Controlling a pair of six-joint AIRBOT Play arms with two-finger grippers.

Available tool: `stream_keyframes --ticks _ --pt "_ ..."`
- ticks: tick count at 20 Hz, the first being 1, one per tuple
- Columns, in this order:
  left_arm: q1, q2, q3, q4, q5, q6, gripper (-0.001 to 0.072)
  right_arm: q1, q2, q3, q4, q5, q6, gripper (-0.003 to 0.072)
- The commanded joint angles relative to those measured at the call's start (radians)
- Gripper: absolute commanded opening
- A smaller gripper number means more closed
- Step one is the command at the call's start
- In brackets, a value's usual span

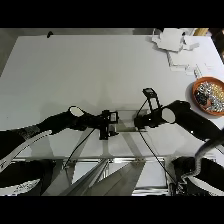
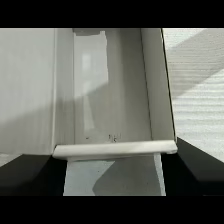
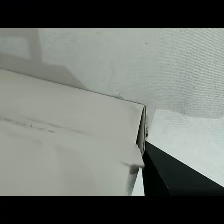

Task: Fold the box and place the chain.

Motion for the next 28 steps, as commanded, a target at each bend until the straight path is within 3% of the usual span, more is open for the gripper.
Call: stream_keyframes --ticks 1,8,10,13,17,20,21,23,28 --pt "0.0 0.001 0.0 0.0 -0.001 0.0 0.0273 0.046 -0.066 0.059 -0.105 0.05 0.154 0.0413" --pt "0.0 0.001 0.0 0.0 0.0 0.0 0.0273 0.057 -0.158 0.077 -0.141 0.157 0.205 0.0396" --pt "0.0 0.001 0.0 0.0 -0.001 0.0 0.0273 0.066 -0.167 0.077 -0.149 0.145 0.229 0.0393" --pt "0.0 0.001 0.0 0.0 0.0 0.0 0.0273 0.092 -0.167 0.077 -0.149 0.075 0.249 0.0327" --pt "0.0 0.001 0.0 0.0 -0.001 0.0 0.0273 0.102 -0.167 0.077 -0.165 0.051 0.249 0.0313" --pt "0.0 0.001 0.0 0.0 0.0 0.0 0.0273 0.102 -0.167 0.077 -0.171 0.061 0.249 0.0178" --pt "0.0 0.001 0.0 0.0 -0.001 0.0 0.0273 0.102 -0.167 0.077 -0.171 0.064 0.25 0.017" --pt "0.0 0.001 0.0 0.0 -0.001 0.0 0.0273 0.102 -0.167 0.077 -0.171 0.082 0.249 0.0023" --pt "0.0 0.001 0.0 0.0 0.0 0.0 0.0273 0.102 -0.167 0.077 -0.174 0.103 0.248 0.0052"
